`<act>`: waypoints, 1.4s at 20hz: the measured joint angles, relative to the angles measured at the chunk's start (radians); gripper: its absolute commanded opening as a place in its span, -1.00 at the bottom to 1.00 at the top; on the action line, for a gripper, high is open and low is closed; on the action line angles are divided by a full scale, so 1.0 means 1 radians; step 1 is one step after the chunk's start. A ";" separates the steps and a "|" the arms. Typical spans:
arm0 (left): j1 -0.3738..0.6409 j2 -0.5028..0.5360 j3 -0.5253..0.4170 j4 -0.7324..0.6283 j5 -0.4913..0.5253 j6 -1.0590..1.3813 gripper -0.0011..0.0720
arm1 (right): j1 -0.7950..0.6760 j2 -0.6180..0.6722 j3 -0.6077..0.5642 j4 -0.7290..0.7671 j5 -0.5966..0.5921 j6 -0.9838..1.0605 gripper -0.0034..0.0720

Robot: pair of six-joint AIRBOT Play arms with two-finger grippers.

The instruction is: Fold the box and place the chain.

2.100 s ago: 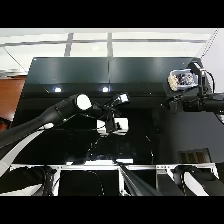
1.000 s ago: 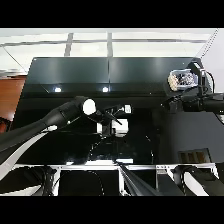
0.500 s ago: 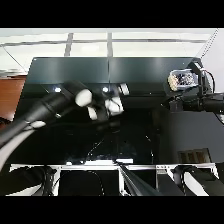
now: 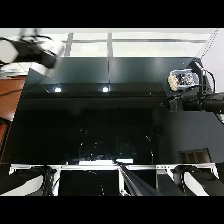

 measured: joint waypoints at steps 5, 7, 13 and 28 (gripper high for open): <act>0.264 -0.169 0.101 -0.071 -0.013 -0.055 -0.18 | 0.000 0.000 0.000 0.004 -0.009 0.003 -0.87; 0.325 -0.270 0.167 -0.117 -0.047 -0.060 -0.18 | 0.000 0.000 0.000 0.005 -0.013 0.003 -0.87; 0.384 -0.549 0.348 -0.261 -0.104 -0.001 -0.17 | 0.000 0.000 0.000 0.011 -0.022 0.019 -0.87; 0.375 -0.596 0.728 -0.261 -0.348 -0.171 -0.09 | 0.006 0.000 0.000 0.018 -0.032 0.039 -0.87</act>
